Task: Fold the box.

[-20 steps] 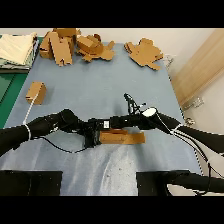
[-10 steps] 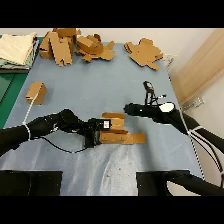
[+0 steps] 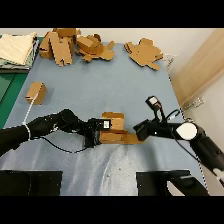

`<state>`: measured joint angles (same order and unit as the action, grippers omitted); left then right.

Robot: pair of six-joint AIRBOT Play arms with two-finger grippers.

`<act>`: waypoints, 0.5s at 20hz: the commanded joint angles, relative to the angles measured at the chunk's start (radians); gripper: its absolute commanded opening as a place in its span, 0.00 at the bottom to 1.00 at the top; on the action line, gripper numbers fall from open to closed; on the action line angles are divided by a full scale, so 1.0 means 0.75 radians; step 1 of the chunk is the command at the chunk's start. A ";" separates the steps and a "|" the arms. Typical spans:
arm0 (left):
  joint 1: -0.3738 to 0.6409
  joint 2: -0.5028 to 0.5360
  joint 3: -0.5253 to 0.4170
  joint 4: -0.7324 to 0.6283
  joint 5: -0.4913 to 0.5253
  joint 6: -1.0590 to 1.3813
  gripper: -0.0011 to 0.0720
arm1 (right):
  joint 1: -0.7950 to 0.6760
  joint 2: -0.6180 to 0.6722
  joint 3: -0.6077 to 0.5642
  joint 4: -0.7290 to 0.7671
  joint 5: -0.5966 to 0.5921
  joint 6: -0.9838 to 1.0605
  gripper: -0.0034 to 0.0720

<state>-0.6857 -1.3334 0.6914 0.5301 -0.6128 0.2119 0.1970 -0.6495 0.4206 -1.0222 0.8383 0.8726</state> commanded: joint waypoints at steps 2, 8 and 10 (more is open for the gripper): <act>-0.001 -0.001 0.001 0.001 0.001 0.001 0.41 | 0.143 0.127 -0.144 -0.218 0.048 -0.028 0.57; -0.001 -0.001 0.001 0.001 0.001 0.001 0.41 | 0.163 -0.141 -0.106 -0.217 -0.105 -0.049 0.67; -0.001 -0.001 0.001 0.001 0.001 0.001 0.41 | 0.205 -0.197 -0.060 -0.216 -0.109 -0.058 0.67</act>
<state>-0.6857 -1.3334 0.6914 0.5301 -0.6128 0.2119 0.3199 -0.7334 0.3477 -1.1748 0.7799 0.8413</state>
